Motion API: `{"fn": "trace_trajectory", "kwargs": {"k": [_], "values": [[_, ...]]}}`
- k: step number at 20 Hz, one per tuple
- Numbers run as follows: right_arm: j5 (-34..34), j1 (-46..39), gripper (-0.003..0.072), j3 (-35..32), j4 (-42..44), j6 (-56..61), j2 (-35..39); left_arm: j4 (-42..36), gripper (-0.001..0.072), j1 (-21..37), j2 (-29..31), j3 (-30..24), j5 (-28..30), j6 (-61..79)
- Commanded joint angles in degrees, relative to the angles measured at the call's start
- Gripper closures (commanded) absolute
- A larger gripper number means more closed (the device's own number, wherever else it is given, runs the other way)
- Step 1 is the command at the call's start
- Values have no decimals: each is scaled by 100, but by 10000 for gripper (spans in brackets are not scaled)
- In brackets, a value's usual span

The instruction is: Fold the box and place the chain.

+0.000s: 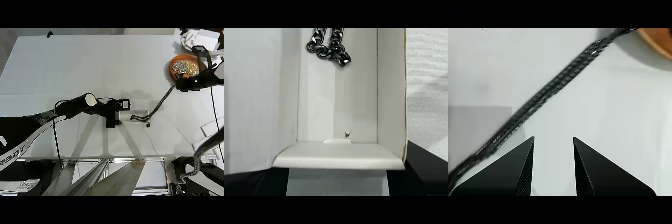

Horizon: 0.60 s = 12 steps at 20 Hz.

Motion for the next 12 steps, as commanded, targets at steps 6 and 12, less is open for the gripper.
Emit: {"fn": "trace_trajectory", "kwargs": {"k": [6, 12], "values": [[-1532, -323, 402, 9, -168, 160, -1696, 0, 499, 0, 2, -2, 0, 2], [-2216, -323, 407, 9, -205, 420, -2251, 0, 499, 0, 2, -2, 2, 2]]}}
